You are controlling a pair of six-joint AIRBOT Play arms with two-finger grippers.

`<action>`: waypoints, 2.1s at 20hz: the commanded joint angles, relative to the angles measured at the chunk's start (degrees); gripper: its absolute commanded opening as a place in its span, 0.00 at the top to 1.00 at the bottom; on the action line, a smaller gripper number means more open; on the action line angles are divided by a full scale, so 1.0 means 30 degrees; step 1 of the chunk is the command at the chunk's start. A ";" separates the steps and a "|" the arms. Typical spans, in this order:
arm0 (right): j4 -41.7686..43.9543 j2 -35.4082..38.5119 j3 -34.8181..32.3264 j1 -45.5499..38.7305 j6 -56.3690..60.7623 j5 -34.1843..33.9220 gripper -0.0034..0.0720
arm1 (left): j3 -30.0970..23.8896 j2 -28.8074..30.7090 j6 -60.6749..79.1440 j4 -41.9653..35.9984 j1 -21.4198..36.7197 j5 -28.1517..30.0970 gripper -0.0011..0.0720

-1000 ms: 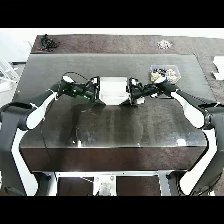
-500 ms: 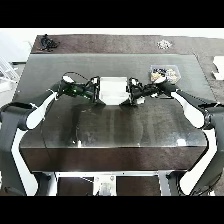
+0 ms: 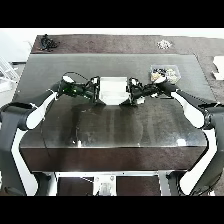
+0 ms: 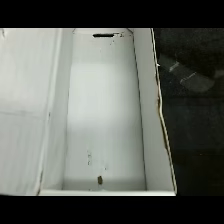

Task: Fold the box and place the chain.

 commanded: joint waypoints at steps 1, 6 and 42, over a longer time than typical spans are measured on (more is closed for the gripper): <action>0.0000 0.0000 -0.0007 0.0022 0.0007 0.0022 0.19 | -0.0007 -0.0015 0.0000 0.0000 0.0022 0.0029 0.36; 0.0000 0.0000 -0.0007 0.0029 0.0015 0.0029 0.19 | -0.0007 -0.0015 0.0000 0.0000 0.0022 0.0036 0.36; 0.1596 0.0452 0.3963 -0.0240 0.8160 0.0590 0.94 | -0.0007 -0.0015 -0.0066 0.0007 0.0022 -0.0627 0.36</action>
